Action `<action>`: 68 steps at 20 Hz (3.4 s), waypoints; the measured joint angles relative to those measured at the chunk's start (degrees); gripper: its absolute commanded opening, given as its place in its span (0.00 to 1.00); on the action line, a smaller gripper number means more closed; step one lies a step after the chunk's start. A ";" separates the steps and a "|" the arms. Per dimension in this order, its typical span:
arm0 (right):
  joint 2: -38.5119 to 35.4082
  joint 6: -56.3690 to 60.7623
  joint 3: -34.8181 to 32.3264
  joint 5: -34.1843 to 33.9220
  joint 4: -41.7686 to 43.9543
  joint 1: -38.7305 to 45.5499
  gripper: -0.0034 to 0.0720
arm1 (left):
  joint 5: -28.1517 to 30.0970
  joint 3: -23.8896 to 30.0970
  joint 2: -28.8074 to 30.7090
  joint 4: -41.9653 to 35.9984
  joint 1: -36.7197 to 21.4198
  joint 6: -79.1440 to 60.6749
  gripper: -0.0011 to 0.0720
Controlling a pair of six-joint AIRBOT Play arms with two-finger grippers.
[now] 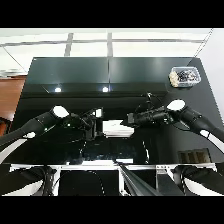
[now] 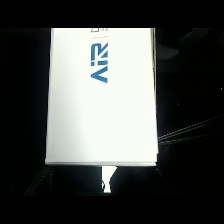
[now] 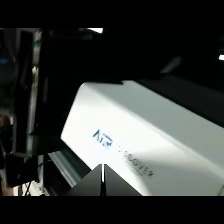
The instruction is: Fold the box and place the chain.
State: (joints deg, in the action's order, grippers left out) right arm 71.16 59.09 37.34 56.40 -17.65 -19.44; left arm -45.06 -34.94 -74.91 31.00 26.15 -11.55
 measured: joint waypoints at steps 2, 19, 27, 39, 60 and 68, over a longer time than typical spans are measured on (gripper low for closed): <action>0.26 2.78 -0.20 -1.22 -2.89 -0.33 0.06 | 0.00 0.00 0.00 0.02 0.00 -0.02 0.56; -0.46 7.34 1.20 -2.62 -13.68 -1.77 0.06 | -0.37 0.00 0.00 0.02 0.00 -0.04 0.56; -14.56 9.27 9.84 13.03 -30.49 11.15 0.06 | -0.20 -0.24 1.22 1.18 -0.13 0.26 1.00; -22.10 12.41 9.20 13.77 -39.32 20.90 0.06 | -0.79 -8.04 8.07 6.32 6.54 15.89 0.98; -22.27 12.48 8.70 9.46 -38.29 21.07 0.06 | -9.31 -26.51 -11.32 10.78 12.57 28.70 0.97; -22.27 12.48 8.68 9.29 -38.29 21.07 0.06 | -9.29 -26.77 -11.32 12.74 13.90 28.68 0.97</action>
State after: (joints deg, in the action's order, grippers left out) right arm 48.88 71.57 46.02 65.69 -55.94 1.63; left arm -54.35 -61.71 -86.24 43.75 40.05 17.12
